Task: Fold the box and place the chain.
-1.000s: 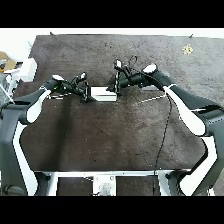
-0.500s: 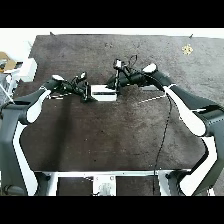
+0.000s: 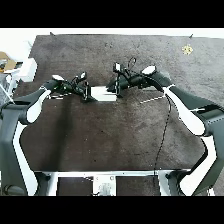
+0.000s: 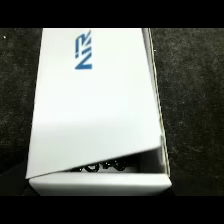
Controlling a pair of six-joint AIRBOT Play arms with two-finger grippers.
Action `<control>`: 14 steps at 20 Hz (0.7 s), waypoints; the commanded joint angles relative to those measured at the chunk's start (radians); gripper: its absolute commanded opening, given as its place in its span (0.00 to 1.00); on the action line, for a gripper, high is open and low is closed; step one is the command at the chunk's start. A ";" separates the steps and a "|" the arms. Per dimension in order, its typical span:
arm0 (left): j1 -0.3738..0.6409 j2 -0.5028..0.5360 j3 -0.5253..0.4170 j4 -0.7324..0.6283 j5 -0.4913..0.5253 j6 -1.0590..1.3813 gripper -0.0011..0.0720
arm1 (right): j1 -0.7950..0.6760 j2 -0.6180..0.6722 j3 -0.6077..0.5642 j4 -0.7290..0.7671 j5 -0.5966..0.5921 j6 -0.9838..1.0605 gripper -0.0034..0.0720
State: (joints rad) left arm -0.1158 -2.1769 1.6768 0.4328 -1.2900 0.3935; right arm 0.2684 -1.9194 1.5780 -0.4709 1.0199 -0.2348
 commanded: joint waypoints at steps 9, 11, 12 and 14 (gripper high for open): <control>0.000 0.000 0.000 0.001 -0.001 -0.001 0.63 | -0.002 0.030 -0.040 0.017 0.047 0.003 0.30; 0.000 0.000 0.000 0.001 -0.001 -0.001 0.64 | -0.005 0.048 -0.036 0.070 0.074 0.007 0.31; 0.000 0.000 0.000 0.001 -0.001 -0.001 0.64 | -0.004 0.052 -0.036 0.105 0.086 0.007 0.30; 0.000 0.000 0.000 0.001 -0.001 0.000 0.63 | -0.004 0.051 -0.035 0.161 0.090 0.008 0.30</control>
